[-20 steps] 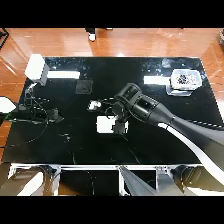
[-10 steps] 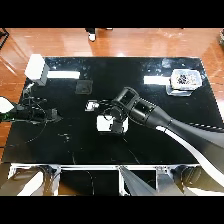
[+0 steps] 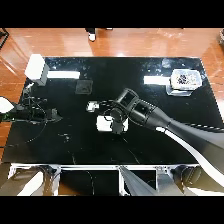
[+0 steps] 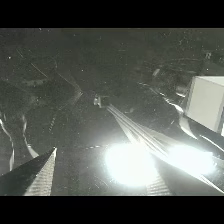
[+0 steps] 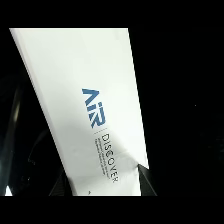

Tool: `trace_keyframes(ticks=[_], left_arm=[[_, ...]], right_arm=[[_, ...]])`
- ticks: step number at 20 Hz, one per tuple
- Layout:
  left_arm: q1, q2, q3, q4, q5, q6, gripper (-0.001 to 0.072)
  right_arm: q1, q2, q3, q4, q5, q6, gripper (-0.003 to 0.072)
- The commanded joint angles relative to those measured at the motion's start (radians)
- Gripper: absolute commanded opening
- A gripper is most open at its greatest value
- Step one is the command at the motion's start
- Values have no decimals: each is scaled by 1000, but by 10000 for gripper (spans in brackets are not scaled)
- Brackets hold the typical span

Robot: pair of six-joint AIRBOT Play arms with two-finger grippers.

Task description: Fold the box and place the chain.

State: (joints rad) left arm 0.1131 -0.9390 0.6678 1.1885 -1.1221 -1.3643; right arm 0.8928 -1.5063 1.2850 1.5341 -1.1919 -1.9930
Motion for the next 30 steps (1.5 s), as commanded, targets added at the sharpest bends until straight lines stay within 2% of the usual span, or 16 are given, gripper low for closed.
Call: trace_keyframes(ticks=[1,2,28,29,30], left_arm=[[1,0,0,0,1,0,637],[1,0,0,0,1,0,637],[1,0,0,0,0,0,636],[1,0,0,0,0,0,636],[1,0,0,0,0,0,636]], right_arm=[[1,0,-2,22,-3,-5,48],[1,0,-2,29,-5,-9,29],[-2,37,17,66,-29,-8,29],[-2,37,17,66,-28,-8,58],[-2,37,17,64,-26,-2,195]])
